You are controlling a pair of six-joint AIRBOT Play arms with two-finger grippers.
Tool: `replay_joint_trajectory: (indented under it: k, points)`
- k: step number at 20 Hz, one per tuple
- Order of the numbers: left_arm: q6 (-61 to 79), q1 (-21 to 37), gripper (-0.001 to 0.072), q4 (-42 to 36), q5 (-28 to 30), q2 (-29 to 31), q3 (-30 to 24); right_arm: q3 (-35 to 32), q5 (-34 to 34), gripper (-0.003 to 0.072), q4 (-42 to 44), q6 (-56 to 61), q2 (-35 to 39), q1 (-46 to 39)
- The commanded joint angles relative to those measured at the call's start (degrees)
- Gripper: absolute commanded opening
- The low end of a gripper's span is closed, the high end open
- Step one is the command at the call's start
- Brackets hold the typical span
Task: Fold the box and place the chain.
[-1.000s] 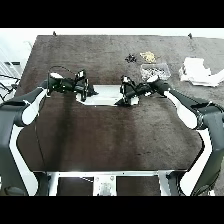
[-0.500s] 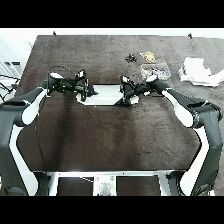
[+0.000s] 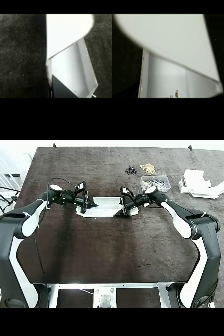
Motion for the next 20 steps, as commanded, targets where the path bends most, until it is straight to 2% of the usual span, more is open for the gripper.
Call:
replay_joint_trajectory:
  k: [1, 3, 20]
  points:
    - [0.0, 0.0, 0.0021, 0.0, 0.0, 0.0, 0.0, 0.1, -0.1, 0.0388, -1.3, 0.1, -0.1, 0.0]
    - [0.0, 0.0, 0.0021, 0.0, 0.0, 0.0, 0.0, 0.1, -0.1, 0.0437, -1.6, 0.1, -0.1, 0.0]
    - [0.0, 0.0, 0.0021, 0.0, 0.0, 0.0, 0.0, 0.0, 0.0, 0.0435, -1.9, -0.5, -0.1, 0.0]
